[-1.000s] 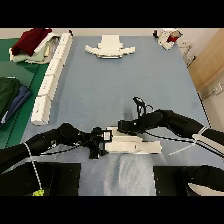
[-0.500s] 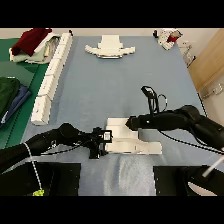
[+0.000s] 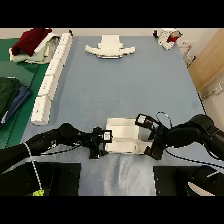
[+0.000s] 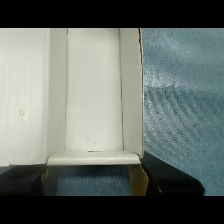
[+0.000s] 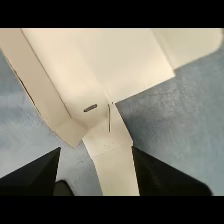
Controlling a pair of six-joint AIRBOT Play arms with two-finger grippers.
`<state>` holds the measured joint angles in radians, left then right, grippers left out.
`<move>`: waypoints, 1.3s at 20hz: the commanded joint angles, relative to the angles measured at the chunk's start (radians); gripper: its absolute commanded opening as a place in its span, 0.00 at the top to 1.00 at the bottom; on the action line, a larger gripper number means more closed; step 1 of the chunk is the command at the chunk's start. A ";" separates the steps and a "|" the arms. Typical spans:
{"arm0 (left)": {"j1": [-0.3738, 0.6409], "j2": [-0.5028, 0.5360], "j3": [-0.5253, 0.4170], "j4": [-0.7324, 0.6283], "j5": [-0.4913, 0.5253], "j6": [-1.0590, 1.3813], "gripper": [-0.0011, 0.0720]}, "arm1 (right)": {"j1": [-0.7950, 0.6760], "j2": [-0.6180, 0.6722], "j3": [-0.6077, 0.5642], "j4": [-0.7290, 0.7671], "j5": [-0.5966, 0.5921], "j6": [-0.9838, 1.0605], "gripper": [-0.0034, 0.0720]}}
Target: Fold the box.
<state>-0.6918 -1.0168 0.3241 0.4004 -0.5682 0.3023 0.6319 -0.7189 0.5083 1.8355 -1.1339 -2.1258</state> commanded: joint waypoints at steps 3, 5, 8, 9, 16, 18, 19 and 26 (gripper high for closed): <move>0.000 0.000 0.001 0.000 0.000 0.000 0.29 | 0.028 -0.044 -0.042 0.004 0.089 -0.326 0.02; 0.000 0.000 0.001 0.000 0.000 0.000 0.29 | 0.051 -0.066 -0.042 0.003 0.124 -0.339 0.03; 0.000 0.000 0.001 0.000 0.000 0.000 0.29 | 0.082 -0.086 -0.042 0.013 0.163 -0.356 0.31; 0.000 0.000 0.001 0.000 0.000 0.000 0.29 | 0.095 -0.086 -0.040 0.013 0.166 -0.356 0.44; 0.000 0.000 0.001 0.000 0.000 0.000 0.29 | 0.118 -0.090 -0.040 0.083 0.259 -0.391 0.85; 0.000 0.000 0.001 0.000 0.000 0.000 0.29 | 0.118 -0.109 -0.040 0.129 0.262 -0.400 0.85; 0.000 0.000 0.001 0.000 0.000 0.000 0.29 | 0.118 -0.118 -0.040 0.130 0.264 -0.400 0.84; 0.000 0.000 0.001 0.000 0.000 0.000 0.29 | 0.118 -0.149 -0.040 0.179 0.301 -0.415 0.17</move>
